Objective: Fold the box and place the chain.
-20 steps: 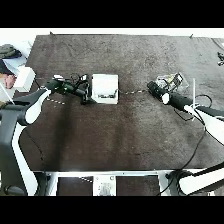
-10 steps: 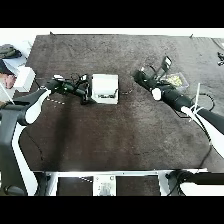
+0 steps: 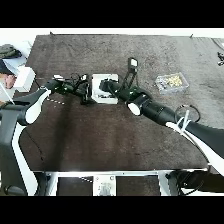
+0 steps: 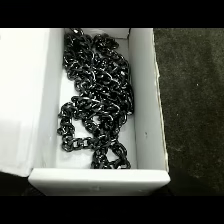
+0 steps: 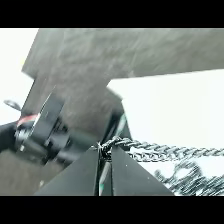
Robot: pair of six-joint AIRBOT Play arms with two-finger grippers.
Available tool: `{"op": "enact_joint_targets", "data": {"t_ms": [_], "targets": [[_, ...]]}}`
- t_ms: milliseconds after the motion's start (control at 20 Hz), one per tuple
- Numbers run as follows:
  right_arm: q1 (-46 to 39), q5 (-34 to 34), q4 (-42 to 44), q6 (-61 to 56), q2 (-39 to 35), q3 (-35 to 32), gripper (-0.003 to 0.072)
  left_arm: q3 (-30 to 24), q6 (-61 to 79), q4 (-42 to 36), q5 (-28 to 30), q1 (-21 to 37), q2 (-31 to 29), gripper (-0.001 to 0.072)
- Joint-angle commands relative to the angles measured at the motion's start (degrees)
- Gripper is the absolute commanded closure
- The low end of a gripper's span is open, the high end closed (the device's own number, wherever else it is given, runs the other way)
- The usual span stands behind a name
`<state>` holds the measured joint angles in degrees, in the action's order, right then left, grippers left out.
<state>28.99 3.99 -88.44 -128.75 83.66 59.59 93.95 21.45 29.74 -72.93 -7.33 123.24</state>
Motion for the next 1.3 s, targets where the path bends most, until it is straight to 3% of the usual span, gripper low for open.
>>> {"op": "enact_joint_targets", "data": {"t_ms": [0, 250, 600, 700, 850, 900, 950, 1000, 1250], "targets": [[2.49, 1.31, 2.8, -0.11, 3.23, 0.09, 0.0703, 0.04, 0.0, -0.26, 0.09, 0.0, -0.02, 0.0467], [3.48, 1.36, 2.58, -1.57, 6.29, 3.78, 0.0703, 0.04, 0.0, -0.26, 0.09, 0.0, -0.02, 0.0467], [3.78, 0.7, -0.44, -1.33, 4.96, 8.96, 0.0702, 0.04, 0.0, -0.26, 0.07, 0.0, -0.02, 0.0467], [3.78, -0.7, -1.86, -1.31, 4.57, 9.57, 0.0702, 0.04, 0.0, -0.26, 0.07, 0.0, -0.02, 0.0467], [2.89, -8.44, -1.84, 0.31, 5.07, 9.42, 0.0699, 0.04, 0.0, -0.26, 0.07, 0.0, -0.02, 0.0467], [2.05, -11.37, -1.81, 2.29, 5.2, 9.35, 0.0562, 0.04, 0.0, -0.26, 0.07, 0.0, -0.02, 0.0467], [0.94, -14.16, -1.84, 4.07, 5.22, 9.35, 0.0347, 0.04, 0.0, -0.26, 0.07, 0.0, -0.02, 0.0467], [-0.46, -16.81, -2.03, 5.73, 5.2, 9.33, 0.0308, 0.04, 0.0, -0.26, 0.07, 0.0, -0.02, 0.0467], [-9.64, -29.79, -8.48, 9.97, 2.84, 9.31, 0.0312, 0.04, 0.0, -0.26, 0.07, 0.0, -0.02, 0.0467]]}}
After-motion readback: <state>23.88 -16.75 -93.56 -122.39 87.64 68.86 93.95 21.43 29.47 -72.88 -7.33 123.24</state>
